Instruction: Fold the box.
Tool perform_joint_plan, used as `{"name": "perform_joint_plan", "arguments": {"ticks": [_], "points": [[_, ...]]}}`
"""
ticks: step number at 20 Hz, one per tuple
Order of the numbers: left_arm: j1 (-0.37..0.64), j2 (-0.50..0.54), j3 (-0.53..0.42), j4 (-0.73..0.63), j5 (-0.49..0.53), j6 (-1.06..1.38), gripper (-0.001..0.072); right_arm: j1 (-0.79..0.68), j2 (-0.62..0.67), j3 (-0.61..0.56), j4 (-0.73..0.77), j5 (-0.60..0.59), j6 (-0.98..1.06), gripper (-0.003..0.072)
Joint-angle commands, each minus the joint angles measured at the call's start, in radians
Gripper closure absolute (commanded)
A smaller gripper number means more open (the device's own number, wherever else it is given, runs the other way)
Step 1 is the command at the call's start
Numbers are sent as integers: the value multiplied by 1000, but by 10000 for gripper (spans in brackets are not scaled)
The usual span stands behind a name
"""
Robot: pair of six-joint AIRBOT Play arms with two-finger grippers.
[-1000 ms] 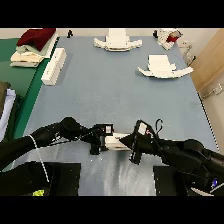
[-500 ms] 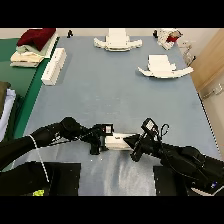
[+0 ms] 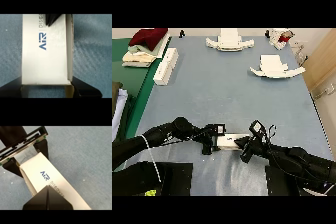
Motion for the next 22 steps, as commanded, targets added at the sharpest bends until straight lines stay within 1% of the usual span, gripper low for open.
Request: {"name": "perform_joint_plan", "arguments": {"ticks": [1,7,13,15,22], "points": [[0,0,0,0,0,0,263,3,-17,-3,-9,-18,1,667],[0,0,0,0,0,0,263,3,-3,-2,-9,-6,1,666],[0,0,0,0,0,0,263,3,114,-3,-10,-25,0,666],[0,0,0,0,0,0,263,3,116,-4,-16,-41,1,666],[0,0,0,0,0,0,264,2,92,-33,-27,-40,1,666]]}}
